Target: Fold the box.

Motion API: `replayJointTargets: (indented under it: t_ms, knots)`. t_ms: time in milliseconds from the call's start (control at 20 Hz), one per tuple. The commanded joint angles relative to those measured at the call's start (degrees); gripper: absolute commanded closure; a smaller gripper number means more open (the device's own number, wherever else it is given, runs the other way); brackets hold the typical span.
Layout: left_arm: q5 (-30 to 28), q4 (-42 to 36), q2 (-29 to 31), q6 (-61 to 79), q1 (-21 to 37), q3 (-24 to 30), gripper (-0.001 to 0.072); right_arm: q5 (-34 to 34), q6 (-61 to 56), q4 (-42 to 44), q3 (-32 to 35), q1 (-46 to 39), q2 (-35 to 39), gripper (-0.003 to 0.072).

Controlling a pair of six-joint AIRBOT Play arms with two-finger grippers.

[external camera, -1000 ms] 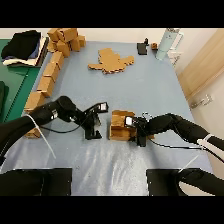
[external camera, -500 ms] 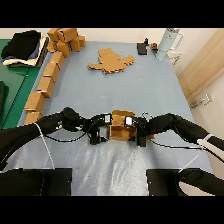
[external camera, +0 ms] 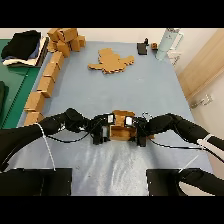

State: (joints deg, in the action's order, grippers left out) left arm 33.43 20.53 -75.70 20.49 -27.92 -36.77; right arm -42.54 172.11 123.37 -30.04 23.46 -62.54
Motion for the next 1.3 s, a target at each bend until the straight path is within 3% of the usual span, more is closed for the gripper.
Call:
replayJointTargets:
  t_ms: [0, 900, 1000, 1250]
  knots:
    - [-1.01, 0.11, -0.81, -0.66, -1.42, -0.39, 0.0007, -0.02, -0.02, 0.02, 0.0, -0.02, 0.0, 0.0206]
    - [0.68, 4.22, -1.86, -6.49, -2.84, -2.82, 0.001, 0.0, -0.02, 0.02, 0.0, -0.02, 0.0, 0.0206]
    - [1.38, 4.48, -2.14, -6.43, -2.84, -3.08, 0.0069, 0.0, -0.02, 0.02, 0.0, -0.02, 0.0, 0.0206]
    - [2.99, 6.49, -2.91, -7.1, -2.82, -4.2, 0.0065, 0.0, -0.02, 0.02, 0.0, -0.02, 0.0, 0.0206]
